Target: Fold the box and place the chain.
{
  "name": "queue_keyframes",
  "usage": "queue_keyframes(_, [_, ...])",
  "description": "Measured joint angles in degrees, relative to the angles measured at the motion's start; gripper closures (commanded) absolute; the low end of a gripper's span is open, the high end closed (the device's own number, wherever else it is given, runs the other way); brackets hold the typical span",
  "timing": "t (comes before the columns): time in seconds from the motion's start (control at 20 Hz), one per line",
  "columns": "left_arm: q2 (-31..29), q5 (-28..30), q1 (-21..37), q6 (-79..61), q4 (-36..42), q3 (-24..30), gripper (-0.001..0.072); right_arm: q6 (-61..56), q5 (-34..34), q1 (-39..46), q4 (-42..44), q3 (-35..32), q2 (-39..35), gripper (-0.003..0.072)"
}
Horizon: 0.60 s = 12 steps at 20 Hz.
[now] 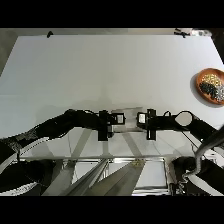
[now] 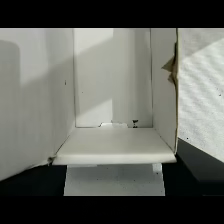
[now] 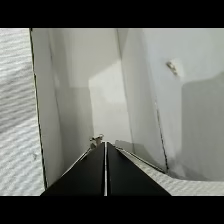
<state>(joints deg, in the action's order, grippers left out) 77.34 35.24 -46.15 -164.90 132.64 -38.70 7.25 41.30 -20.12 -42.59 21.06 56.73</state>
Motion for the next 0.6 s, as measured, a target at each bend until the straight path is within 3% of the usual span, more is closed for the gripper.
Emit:
queue_keyframes(0.15, [0.0,0.0,0.0,0.04,0.0,0.0,0.0697,-4.46,0.42,0.0,-3.39,0.0,-4.42,0.0675])
queue_keyframes(0.25, [0.0,0.0,0.0,0.02,-0.02,0.0,0.0697,-13.66,1.27,0.0,-6.95,0.0,-9.11,0.0675])
queue_keyframes(0.6, [0.0,0.04,0.0,-0.04,-0.02,0.0,0.0697,-67.73,9.99,1.01,-26.8,1.9,-28.46,0.0681])
